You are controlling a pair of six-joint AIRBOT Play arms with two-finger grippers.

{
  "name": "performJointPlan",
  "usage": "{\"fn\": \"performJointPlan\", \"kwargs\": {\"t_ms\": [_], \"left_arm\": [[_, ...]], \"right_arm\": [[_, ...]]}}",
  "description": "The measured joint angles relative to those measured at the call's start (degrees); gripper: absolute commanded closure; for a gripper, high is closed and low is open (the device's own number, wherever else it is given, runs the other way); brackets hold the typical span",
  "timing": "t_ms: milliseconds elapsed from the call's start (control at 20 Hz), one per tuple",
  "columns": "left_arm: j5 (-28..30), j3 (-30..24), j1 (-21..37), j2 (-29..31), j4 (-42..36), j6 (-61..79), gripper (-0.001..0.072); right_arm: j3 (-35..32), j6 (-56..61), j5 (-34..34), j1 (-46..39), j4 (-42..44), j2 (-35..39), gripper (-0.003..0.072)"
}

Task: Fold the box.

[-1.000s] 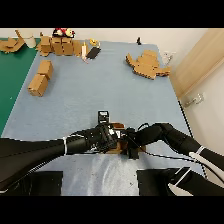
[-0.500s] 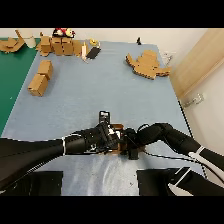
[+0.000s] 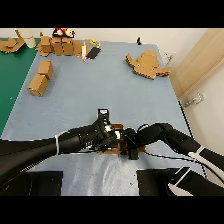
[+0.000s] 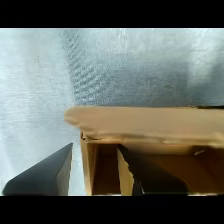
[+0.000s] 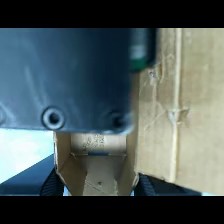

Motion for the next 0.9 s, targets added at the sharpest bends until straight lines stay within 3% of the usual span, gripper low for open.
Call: {"fn": "performJointPlan", "kwargs": {"t_ms": [700,750,900], "left_arm": [[-2.0,0.0,1.2,4.7,-2.1,4.8,0.0288],[-2.2,0.0,1.2,4.9,-2.1,5.1,0.0365],[-3.0,0.0,1.2,5.4,-2.1,5.7,0.0363]], "right_arm": [[0.0,0.0,0.0,0.0,0.0,0.0,0.0191],[0.0,0.0,0.0,0.0,0.0,0.0,0.0191],[0.0,0.0,0.0,0.0,0.0,0.0,0.0191]]}}
